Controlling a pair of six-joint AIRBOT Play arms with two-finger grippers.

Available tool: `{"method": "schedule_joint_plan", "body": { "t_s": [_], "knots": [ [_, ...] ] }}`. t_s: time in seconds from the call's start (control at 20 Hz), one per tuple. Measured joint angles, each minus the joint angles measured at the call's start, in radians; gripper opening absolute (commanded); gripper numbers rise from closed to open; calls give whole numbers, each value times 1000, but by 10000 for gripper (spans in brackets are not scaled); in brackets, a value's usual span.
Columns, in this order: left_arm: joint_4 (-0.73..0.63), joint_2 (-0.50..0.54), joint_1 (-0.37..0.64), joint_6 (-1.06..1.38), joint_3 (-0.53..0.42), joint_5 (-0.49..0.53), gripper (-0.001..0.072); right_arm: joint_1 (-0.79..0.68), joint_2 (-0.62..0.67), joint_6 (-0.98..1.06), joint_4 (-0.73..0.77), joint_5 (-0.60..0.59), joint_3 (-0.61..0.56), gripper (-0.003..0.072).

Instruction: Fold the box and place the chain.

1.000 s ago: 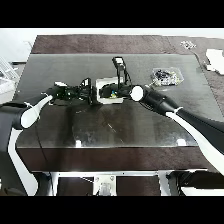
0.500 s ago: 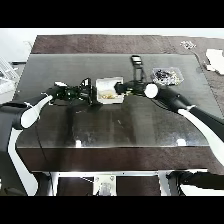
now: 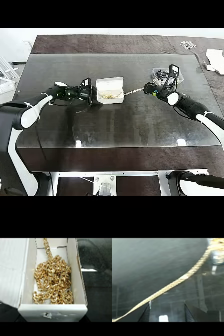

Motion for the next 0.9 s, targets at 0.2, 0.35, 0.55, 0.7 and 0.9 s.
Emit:
{"method": "schedule_joint_plan", "body": {
  "t_s": [0.2, 0.35, 0.55, 0.7, 0.9],
  "knots": [
    [0, 0, 0, 0, 0, 0, 416, -41, -66, 35, 3, -38, 8, 493],
    [0, 0, 0, 0, 0, 0, 416, -54, -113, 48, 8, -53, 43, 493],
    [0, 0, 0, 0, 0, 0, 417, -61, -185, 55, 23, -58, 124, 492],
    [0, 0, 0, 0, 0, 0, 417, -64, -237, 55, 36, -55, 183, 492],
    [0, 0, 0, 0, 0, 0, 417, -65, -309, 60, 47, -37, 258, 425]
  ]
}}
